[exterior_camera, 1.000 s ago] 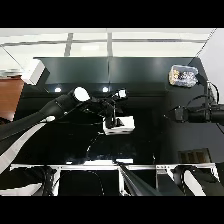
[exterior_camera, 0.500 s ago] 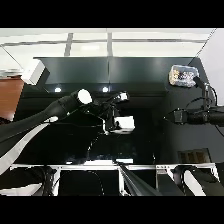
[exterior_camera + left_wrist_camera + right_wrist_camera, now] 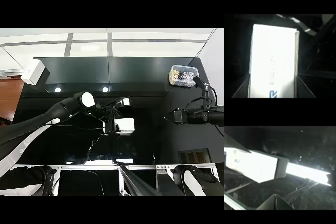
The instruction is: Fold the box and place the chain.
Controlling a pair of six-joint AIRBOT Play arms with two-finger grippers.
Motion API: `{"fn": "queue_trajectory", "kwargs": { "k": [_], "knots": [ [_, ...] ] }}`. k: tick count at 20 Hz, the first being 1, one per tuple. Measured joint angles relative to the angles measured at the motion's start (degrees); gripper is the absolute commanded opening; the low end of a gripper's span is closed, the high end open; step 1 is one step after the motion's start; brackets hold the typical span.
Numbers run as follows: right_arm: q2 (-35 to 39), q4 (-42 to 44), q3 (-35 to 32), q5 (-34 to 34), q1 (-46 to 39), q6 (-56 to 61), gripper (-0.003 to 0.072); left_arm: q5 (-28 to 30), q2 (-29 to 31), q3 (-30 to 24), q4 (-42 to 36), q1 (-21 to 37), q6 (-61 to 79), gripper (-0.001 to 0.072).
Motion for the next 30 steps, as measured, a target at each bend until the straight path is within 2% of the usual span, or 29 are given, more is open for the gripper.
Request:
{"fn": "queue_trajectory", "kwargs": {
  "k": [5,6,7,8,11,14,17,19,24,27,30],
  "knots": [
    [0.0,-0.02,0.0,-0.17,0.0,0.02,0.0015,2.47,-1.33,0.02,2.19,-1.46,-0.07,0.0703],
    [0.0,-0.04,0.0,-0.17,0.0,0.02,0.0014,3.19,-1.73,0.02,2.43,-1.9,-0.15,0.0607],
    [0.0,-0.04,0.0,-0.2,0.0,0.02,0.0014,4.07,-2.01,0.07,2.51,-2.25,-0.44,0.0366],
    [0.0,-0.04,0.0,-0.17,0.0,0.02,0.0015,4.39,-2.23,0.33,2.71,-2.45,-1.51,0.0314],
    [0.0,-0.07,0.0,-0.22,0.0,0.02,0.0015,3.98,-2.25,2.05,4.92,-1.29,-8.94,0.0296],
    [0.0,-0.04,0.0,-0.52,0.0,0.0,0.0015,1.05,-0.02,3.69,10.03,3.76,-19.63,0.0291],
    [0.0,-0.04,0.0,-0.94,0.0,0.0,0.0014,-2.8,3.72,4.15,17.49,12.9,-31.04,0.0291],
    [0.0,-0.04,0.0,-1.18,0.0,0.02,0.0015,-7.17,6.43,3.61,21.64,21.2,-37.31,0.0291],
    [0.0,-0.02,0.0,-2.03,0.0,0.72,0.0014,-11.98,11.52,-1.18,26.34,46.1,-44.22,0.0291],
    [-0.02,0.04,0.0,-2.93,0.0,1.77,0.0014,-10.54,12.31,-2.67,27.36,59.47,-44.96,0.0291],
    [0.0,0.28,0.0,-4.09,0.02,2.51,0.0015,-6.4,12.35,-2.95,27.43,68.41,-42.01,0.0294]
  ]
}}
